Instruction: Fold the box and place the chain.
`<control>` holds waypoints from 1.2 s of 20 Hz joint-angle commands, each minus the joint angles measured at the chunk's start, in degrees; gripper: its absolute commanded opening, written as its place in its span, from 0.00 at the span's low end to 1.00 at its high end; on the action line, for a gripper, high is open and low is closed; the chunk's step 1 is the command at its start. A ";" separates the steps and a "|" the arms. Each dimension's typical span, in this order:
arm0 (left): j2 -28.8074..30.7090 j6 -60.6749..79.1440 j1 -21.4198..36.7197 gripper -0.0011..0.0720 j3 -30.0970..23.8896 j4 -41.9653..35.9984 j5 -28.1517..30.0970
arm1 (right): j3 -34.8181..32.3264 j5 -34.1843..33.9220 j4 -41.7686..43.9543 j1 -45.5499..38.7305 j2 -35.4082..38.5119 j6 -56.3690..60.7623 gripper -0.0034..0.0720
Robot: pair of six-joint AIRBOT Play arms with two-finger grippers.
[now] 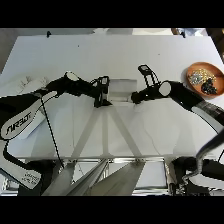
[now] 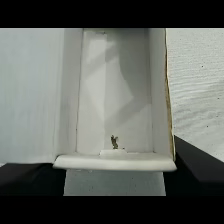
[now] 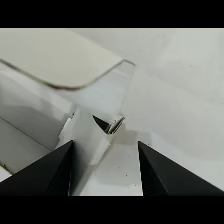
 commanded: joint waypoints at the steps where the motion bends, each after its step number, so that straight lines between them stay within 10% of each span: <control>1: 0.04 0.07 0.04 0.70 0.00 0.00 0.02 | 1.62 2.84 -12.87 2.75 0.00 13.79 0.59; 20: 0.04 0.07 0.04 0.70 0.00 0.00 0.02 | 7.69 10.62 -20.13 10.01 -8.33 33.70 0.61; 24: 0.04 0.07 0.04 0.70 0.00 0.00 0.02 | 7.96 11.08 -21.73 10.84 -8.44 35.87 0.30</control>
